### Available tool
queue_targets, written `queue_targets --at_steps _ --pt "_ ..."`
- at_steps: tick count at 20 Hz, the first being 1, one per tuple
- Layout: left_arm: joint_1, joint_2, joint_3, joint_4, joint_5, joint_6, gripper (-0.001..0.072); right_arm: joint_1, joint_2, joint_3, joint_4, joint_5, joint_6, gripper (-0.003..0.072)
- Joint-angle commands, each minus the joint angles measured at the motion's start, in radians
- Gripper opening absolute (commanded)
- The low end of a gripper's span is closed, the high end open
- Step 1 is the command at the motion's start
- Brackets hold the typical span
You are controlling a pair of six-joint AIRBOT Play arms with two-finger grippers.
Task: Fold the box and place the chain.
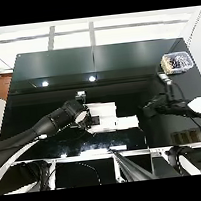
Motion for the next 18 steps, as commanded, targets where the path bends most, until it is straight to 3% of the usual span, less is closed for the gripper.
queue_targets --at_steps 1,6,12,16,18 --pt "0.000 0.000 0.001 0.001 0.003 0.000 0.0030 -0.201 0.017 -0.068 -0.063 0.126 0.336 0.0031" --pt "0.001 0.000 0.000 0.002 0.025 0.000 0.0030 -0.160 -0.100 -0.169 0.016 0.097 0.316 0.0031" --pt "0.000 0.000 0.000 0.002 0.032 0.000 0.0030 0.060 -0.241 -0.167 0.274 -0.047 0.227 0.0032" --pt "0.000 0.000 0.000 0.001 0.032 0.000 0.0030 0.137 -0.295 -0.110 0.371 -0.014 0.133 0.0036" --pt "0.000 0.000 0.000 0.000 0.032 0.000 0.0030 0.137 -0.295 -0.065 0.365 0.022 0.131 0.0589"
